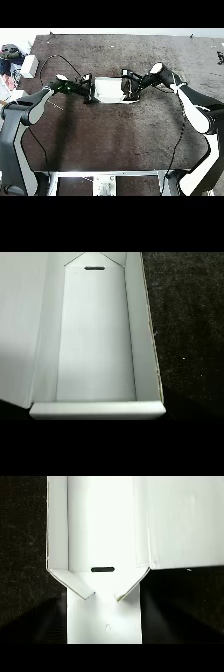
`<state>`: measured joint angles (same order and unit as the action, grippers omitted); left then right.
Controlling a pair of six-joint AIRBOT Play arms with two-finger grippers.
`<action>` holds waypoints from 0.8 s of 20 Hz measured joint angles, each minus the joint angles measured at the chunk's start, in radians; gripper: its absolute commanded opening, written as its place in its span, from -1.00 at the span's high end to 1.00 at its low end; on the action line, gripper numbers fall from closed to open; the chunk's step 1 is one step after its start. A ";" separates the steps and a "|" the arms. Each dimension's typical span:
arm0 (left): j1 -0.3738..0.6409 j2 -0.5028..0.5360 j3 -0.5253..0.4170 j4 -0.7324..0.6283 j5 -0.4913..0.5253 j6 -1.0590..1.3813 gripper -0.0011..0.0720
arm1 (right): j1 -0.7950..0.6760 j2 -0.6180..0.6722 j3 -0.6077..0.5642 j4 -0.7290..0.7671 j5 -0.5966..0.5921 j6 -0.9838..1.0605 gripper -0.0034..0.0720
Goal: Fold the box and place the chain.
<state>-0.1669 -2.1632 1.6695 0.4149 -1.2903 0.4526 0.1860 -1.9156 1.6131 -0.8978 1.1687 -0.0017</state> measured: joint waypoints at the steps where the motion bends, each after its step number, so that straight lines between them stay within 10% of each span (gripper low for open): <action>1: 0.000 0.000 0.000 0.000 0.000 0.000 0.00 | 0.002 -0.004 -0.001 0.000 -0.003 -0.002 -0.18; 4: 0.000 0.000 0.000 0.000 0.000 0.000 0.00 | 0.006 -0.008 -0.002 -0.002 -0.011 -0.004 -0.18; 6: 0.000 0.000 0.000 0.000 0.000 0.000 0.00 | 0.008 -0.010 -0.002 0.000 -0.021 -0.006 0.46; 7: 0.000 0.000 0.000 0.000 0.000 0.000 0.00 | 0.008 -0.011 -0.002 0.010 -0.024 -0.006 0.48; 14: 0.000 0.000 0.000 0.000 0.000 0.000 0.00 | 0.043 -0.012 -0.002 0.071 -0.036 -0.006 0.47; 16: 0.001 0.000 0.000 0.000 0.000 0.000 0.00 | 0.056 -0.012 -0.002 0.077 -0.059 -0.006 -0.18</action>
<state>-0.1661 -2.1632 1.6695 0.4152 -1.2907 0.4522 0.2417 -1.9274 1.6115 -0.8211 1.1095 -0.0074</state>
